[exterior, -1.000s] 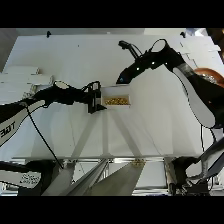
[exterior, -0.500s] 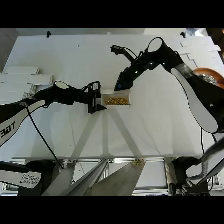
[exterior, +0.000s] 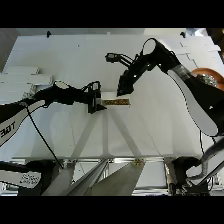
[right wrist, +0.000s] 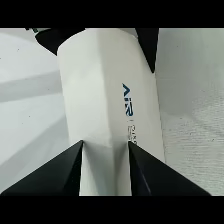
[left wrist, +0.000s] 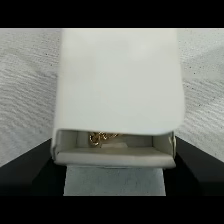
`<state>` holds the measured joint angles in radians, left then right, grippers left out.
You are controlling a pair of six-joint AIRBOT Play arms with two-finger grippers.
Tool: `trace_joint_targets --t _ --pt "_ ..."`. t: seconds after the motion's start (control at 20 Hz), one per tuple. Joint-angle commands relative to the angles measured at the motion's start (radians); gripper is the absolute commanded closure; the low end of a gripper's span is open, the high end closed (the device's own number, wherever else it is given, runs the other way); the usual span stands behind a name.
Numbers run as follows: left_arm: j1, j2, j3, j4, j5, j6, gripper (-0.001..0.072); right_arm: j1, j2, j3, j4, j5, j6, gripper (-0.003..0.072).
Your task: Fold the box and place the chain.
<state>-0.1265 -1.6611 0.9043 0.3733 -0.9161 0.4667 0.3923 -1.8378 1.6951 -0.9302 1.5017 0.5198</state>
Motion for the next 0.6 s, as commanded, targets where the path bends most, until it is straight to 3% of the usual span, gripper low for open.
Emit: trace_joint_targets --t 0.0,0.3,0.55 --pt "0.0 0.0 0.0 0.0 0.0 0.0 0.0449 0.014 0.001 0.0 -0.041 -0.001 0.008 0.0426" --pt "0.0 0.0 0.0 0.0 0.0 0.0 0.0449 0.043 0.004 0.0 -0.083 -0.007 0.061 0.057" --pt "0.0 0.0 0.0 0.0 0.0 0.0 0.0449 0.06 0.015 -0.001 -0.184 -0.06 0.139 0.0572"
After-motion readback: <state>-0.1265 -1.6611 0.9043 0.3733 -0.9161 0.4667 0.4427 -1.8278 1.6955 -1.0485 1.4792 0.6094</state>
